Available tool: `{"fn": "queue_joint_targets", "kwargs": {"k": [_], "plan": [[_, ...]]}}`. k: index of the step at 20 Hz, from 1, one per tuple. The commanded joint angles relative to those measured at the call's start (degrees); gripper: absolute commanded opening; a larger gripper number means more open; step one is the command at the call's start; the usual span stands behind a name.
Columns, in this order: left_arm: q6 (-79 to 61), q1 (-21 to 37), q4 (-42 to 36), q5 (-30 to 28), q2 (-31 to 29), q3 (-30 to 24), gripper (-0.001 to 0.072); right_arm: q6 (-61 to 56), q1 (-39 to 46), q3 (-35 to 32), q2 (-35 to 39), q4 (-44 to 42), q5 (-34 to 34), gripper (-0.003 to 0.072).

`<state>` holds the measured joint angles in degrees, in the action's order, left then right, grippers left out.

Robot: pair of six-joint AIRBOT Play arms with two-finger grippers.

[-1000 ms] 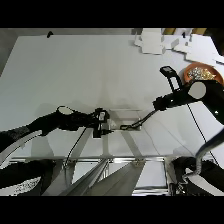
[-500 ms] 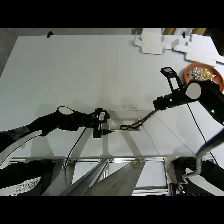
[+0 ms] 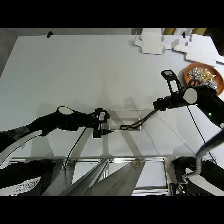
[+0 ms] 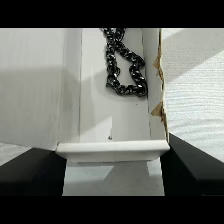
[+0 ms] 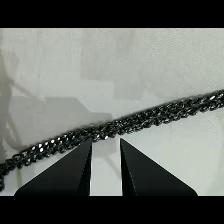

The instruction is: Fold the box and place the chain.

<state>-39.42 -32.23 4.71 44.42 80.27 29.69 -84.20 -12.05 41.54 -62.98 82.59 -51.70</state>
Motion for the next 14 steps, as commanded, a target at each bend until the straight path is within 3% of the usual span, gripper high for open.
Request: {"fn": "queue_joint_targets", "kwargs": {"k": [1,12,13,14], "plan": [[0.0,0.0,0.0,0.0,0.0,0.0,0.0097,0.0,0.0,-0.1,-0.2,0.1,0.6,0.0199],[0.0,0.0,0.0,0.0,0.0,0.0,0.0097,0.0,0.0,-0.1,-7.9,0.1,0.2,0.0202],[0.0,0.0,0.0,0.0,0.0,0.0,0.0097,0.0,0.0,-0.1,-8.2,0.1,0.2,0.021],[0.0,0.0,0.0,0.0,0.0,0.0,0.0097,0.0,0.0,-0.1,-8.7,0.1,0.3,0.0268]]}}
